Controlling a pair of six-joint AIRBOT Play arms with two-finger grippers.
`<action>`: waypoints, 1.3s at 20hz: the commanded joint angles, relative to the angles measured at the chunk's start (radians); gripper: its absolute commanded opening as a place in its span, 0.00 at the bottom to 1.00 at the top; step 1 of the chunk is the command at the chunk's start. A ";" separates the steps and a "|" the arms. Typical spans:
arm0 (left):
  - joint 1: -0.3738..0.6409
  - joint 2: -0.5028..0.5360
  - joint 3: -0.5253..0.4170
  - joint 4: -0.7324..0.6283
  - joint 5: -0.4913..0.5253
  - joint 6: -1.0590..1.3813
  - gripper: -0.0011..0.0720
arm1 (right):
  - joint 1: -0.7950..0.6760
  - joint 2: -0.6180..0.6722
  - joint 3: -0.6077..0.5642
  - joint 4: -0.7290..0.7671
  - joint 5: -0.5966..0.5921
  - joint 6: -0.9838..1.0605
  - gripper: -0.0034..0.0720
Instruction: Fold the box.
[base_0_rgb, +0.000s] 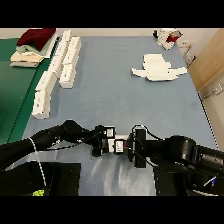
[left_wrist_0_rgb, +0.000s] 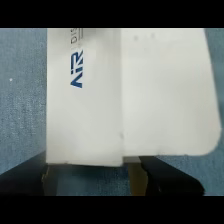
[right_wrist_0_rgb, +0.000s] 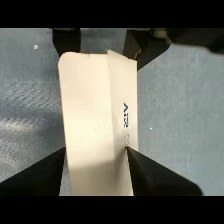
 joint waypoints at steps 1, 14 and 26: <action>0.000 0.000 0.001 0.000 0.000 0.000 0.64 | 0.029 0.002 0.001 -0.120 0.049 0.047 0.82; 0.000 0.000 0.001 0.000 0.000 0.000 0.64 | 0.068 0.150 0.049 -0.127 0.029 0.181 0.82; 0.000 0.000 0.001 0.000 0.000 0.000 0.64 | -0.026 -0.009 0.046 0.056 0.053 0.076 0.66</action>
